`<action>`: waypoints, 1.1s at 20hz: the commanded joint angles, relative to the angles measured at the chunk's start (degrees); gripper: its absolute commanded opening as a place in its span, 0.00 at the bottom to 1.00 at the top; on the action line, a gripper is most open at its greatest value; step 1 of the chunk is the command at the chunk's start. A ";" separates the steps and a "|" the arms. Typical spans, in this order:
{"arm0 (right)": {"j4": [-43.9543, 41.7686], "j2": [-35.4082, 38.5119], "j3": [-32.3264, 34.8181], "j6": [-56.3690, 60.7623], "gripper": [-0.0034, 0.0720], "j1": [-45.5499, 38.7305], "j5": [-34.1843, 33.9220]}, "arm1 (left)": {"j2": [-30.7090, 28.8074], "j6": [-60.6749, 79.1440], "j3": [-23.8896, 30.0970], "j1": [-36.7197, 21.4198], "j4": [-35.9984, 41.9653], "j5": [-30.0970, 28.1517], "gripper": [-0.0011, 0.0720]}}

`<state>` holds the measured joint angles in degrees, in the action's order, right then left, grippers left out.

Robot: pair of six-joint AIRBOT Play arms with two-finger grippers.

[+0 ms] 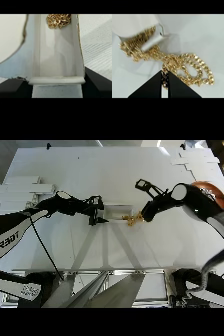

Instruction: Fold the box and place the chain.

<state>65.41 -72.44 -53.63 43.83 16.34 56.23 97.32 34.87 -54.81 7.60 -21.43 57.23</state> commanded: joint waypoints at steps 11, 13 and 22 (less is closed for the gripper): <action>-40.74 5.11 -0.79 -23.04 0.06 0.02 -2.12 | -0.02 -0.02 -0.07 0.02 -0.02 0.00 0.46; -41.27 3.72 -0.76 -23.41 0.06 0.20 -0.28 | -0.02 0.00 -0.07 0.00 -0.02 0.00 0.46; -28.17 -4.44 -0.76 -16.48 0.33 4.48 -2.99 | -0.02 0.00 -0.07 0.02 -0.02 0.00 0.46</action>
